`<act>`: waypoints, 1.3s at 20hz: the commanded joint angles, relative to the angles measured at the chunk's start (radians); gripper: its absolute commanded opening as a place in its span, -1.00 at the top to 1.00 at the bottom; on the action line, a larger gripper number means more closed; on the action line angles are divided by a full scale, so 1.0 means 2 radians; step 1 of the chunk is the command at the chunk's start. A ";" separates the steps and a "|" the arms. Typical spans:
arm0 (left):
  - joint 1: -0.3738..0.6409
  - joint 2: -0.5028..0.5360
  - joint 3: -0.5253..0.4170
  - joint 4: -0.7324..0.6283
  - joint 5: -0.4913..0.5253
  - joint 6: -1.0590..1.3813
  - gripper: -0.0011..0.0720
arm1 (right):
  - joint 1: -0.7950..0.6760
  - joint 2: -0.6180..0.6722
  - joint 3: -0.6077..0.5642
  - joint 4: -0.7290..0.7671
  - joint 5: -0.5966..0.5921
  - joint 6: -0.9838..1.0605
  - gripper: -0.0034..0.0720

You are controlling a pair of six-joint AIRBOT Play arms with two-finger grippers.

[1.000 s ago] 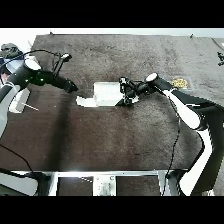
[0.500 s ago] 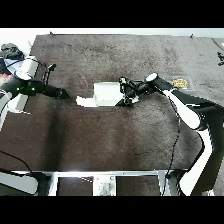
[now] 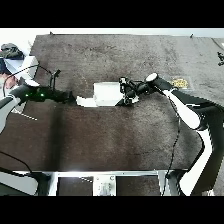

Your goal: Fold the box and place the chain.

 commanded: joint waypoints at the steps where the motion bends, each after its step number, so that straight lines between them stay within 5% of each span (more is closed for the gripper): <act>1: -0.014 -0.015 -0.006 -0.020 0.024 -0.001 0.94 | 0.000 0.000 0.000 0.000 0.000 0.000 0.03; 9: -0.043 -0.046 -0.002 -0.119 0.013 0.044 0.94 | 0.000 0.000 0.000 0.000 0.000 0.000 0.03; 18: -0.054 -0.045 0.052 -0.131 -0.039 0.056 0.92 | 0.000 0.000 0.000 0.000 0.000 0.000 0.03; 19: -0.054 -0.045 0.052 -0.133 -0.045 0.056 0.40 | 0.000 0.000 0.000 0.000 0.000 0.000 0.03; 20: -0.054 -0.045 0.052 -0.136 -0.055 0.056 0.17 | 0.000 0.000 0.000 0.000 0.000 0.000 0.03; 26: -0.071 -0.045 0.058 -0.138 -0.066 0.056 0.17 | 0.000 0.000 0.000 0.000 0.000 0.000 0.03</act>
